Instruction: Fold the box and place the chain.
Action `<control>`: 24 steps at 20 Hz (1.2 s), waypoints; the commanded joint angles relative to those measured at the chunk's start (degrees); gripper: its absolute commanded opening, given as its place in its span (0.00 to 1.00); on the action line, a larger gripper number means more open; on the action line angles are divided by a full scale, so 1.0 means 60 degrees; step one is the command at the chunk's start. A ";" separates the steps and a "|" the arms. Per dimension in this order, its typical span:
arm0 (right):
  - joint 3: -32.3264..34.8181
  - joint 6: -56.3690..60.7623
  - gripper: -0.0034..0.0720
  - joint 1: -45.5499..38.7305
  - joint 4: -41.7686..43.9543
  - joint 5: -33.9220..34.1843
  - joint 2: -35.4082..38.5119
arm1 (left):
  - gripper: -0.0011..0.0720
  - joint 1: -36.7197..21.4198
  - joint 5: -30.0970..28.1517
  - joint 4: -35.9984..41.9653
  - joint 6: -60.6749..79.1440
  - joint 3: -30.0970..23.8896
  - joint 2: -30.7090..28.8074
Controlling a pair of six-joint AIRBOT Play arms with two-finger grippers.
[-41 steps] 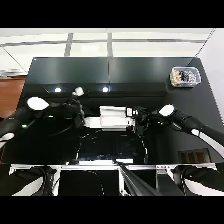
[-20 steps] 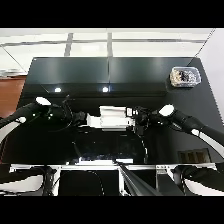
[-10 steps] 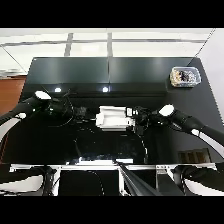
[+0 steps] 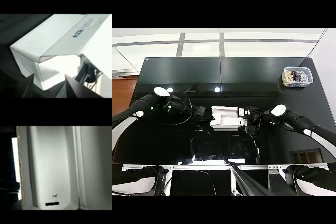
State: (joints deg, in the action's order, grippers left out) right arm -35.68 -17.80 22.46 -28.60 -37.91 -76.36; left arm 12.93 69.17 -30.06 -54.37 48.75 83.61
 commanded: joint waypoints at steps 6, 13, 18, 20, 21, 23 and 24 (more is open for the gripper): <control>-0.0004 0.0000 0.46 0.0007 0.0004 0.0000 -0.0004 | 0.57 0.0692 -0.0310 -0.1351 -0.1650 0.1027 0.0004; -0.0004 0.0004 0.46 0.0007 0.0004 0.0000 -0.0004 | 0.57 0.1169 -0.0667 -0.2069 -0.2565 0.1180 0.0004; -0.0004 0.0000 0.46 0.0007 0.0000 0.0000 -0.0004 | 0.57 0.1370 -0.1086 -0.2269 -0.3027 0.1209 0.0000; -0.0004 0.0004 0.46 0.0007 0.0004 0.0000 -0.0004 | 0.57 0.1435 -0.1180 -0.2616 -0.3271 0.1290 0.0000; -0.0004 0.0000 0.46 0.0007 0.0000 0.0000 -0.0004 | 0.57 0.1479 -0.1191 -0.2769 -0.3362 0.1330 0.0000; -0.0004 0.0004 0.46 0.0007 0.0004 0.0000 -0.0004 | 0.57 0.1523 -0.1195 -0.3147 -0.3628 0.1410 0.0000; -0.0004 0.0004 0.46 0.0007 0.0004 0.0000 -0.0004 | 0.57 0.1541 -0.1202 -0.3253 -0.3734 0.1421 0.0000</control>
State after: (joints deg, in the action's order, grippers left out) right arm -35.68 -17.80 22.46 -28.60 -37.89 -76.36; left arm 21.71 62.28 -46.59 -74.37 56.82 83.64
